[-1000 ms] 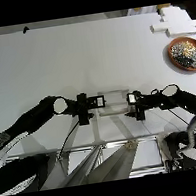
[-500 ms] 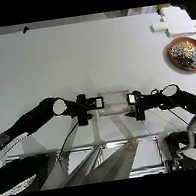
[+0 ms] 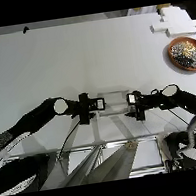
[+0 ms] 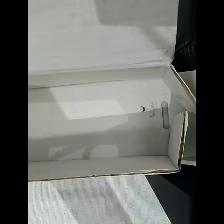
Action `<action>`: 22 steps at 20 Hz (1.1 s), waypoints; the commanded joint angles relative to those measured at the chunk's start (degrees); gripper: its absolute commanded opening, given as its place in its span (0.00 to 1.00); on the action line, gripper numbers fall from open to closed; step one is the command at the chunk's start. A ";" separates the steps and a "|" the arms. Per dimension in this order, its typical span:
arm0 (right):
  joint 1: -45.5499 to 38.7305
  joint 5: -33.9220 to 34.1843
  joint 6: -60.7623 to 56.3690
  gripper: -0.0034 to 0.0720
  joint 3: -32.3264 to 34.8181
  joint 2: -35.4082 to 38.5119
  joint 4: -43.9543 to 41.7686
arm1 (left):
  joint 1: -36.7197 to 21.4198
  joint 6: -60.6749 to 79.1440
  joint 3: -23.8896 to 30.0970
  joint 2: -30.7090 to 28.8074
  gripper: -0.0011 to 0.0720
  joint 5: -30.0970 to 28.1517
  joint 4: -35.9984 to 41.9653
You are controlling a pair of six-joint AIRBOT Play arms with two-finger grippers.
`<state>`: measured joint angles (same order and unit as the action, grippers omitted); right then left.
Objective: Fold the box and place the chain.
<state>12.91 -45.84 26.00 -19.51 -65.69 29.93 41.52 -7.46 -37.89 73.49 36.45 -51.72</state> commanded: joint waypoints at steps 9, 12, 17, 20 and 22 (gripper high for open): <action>0.00 -0.02 -0.02 0.46 0.02 0.02 -0.02 | 1.86 1.25 0.02 0.94 0.40 0.35 3.56; 0.00 0.00 -0.02 0.46 0.02 0.02 0.00 | 2.32 1.53 0.02 0.94 0.18 -1.33 4.92; 0.00 0.00 -0.02 0.46 0.02 0.02 0.00 | 3.91 2.64 0.02 0.96 0.10 -3.04 7.67; 0.00 0.00 -0.02 0.46 0.02 0.02 0.00 | 5.18 4.76 0.02 1.01 0.12 -5.22 10.69; 0.00 0.00 -0.02 0.46 0.02 0.02 -0.02 | 5.73 5.09 0.02 1.25 0.17 -5.05 11.21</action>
